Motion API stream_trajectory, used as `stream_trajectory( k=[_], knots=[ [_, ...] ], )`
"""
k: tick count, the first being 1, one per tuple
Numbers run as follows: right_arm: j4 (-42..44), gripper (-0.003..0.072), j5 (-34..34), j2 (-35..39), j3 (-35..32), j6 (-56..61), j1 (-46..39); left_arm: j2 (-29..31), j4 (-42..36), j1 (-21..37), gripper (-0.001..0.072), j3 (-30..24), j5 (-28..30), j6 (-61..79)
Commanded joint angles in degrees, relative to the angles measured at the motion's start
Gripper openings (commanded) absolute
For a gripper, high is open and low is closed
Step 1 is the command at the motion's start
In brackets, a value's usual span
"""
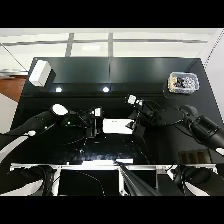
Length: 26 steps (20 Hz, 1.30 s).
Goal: Fold the box and place the chain.
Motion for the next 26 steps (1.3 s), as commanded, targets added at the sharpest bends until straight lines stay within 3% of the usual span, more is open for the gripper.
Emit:
stream_trajectory(
  k=[1,5,7,15,17,26],
  knots=[
    [0.09,0.0424,-1.90,0.04,0.81,1.84,-0.13,-0.04,0.02,-0.02,0.0339,0.00,0.00,-0.04],
    [0.04,0.0429,-3.43,0.04,0.81,1.53,-0.13,-0.04,0.02,-0.02,0.0340,0.00,0.00,-0.04],
    [-0.63,0.0568,-6.60,0.00,0.81,1.40,-0.11,-0.04,0.02,-0.02,0.0340,0.00,0.00,-0.07],
    [-5.18,0.0565,-0.70,-4.42,0.79,1.84,0.83,-0.04,0.00,-0.02,0.0340,0.00,-0.02,-0.07],
    [-5.27,0.0341,1.25,-4.61,0.81,1.81,2.01,-0.04,0.02,-0.02,0.0340,0.00,-0.02,-0.07],
    [-5.31,0.0332,-0.79,-4.61,0.81,1.84,2.51,-0.04,0.02,-0.02,0.0340,0.00,-0.02,-0.07]
  ],
)
